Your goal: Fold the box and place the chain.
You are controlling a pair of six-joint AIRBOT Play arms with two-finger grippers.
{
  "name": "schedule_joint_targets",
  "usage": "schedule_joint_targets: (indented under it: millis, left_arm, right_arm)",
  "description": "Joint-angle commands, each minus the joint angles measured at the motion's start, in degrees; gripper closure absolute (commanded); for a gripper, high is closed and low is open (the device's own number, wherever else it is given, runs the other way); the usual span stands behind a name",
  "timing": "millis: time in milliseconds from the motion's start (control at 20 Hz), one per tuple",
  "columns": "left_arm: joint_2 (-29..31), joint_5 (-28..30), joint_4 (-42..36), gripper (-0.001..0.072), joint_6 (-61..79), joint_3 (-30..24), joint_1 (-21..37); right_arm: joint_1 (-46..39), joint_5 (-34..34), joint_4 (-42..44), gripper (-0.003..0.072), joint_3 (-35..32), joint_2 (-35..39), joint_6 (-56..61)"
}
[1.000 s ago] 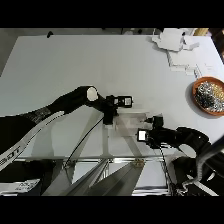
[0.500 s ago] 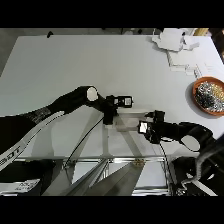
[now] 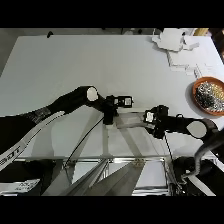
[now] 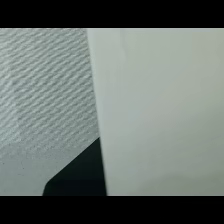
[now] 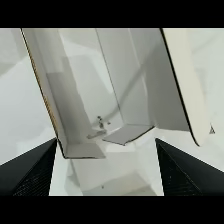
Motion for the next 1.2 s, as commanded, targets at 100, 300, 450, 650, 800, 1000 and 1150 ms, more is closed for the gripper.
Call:
schedule_joint_targets:
  millis: [100,300,450,650,800,1000,1150]
  left_arm:
    - [0.0,0.0,0.0,0.0699,0.0,0.0,0.0]
    - [0.0,0.0,0.0,0.0699,0.0,0.0,0.0]
    - [0.0,0.0,0.0,0.0699,0.0,0.0,0.0]
    - [0.0,0.0,0.0,0.0699,0.0,0.0,0.0]
    - [0.0,0.0,0.0,0.0699,0.0,0.0,0.0]
    - [0.0,0.0,0.0,0.0699,0.0,0.0,0.0]
    - [0.0,0.0,0.0,0.0699,0.0,0.0,0.0]
  right_arm:
    - [-6.3,2.7,8.9,0.0008,0.1,-3.4,-11.3]
    - [-9.0,5.4,17.7,0.0008,0.1,-7.9,-25.3]
    - [-11.1,6.0,20.7,0.0008,0.1,-10.9,-30.9]
    - [-14.0,6.2,22.8,0.0008,0.1,-13.6,-33.9]
    - [-14.1,6.4,24.0,0.0008,0.5,-15.0,-36.3]
    - [-14.1,6.5,24.0,0.0009,2.6,-15.6,-36.4]
    - [-14.1,7.4,24.0,0.0009,3.0,-18.4,-36.4]
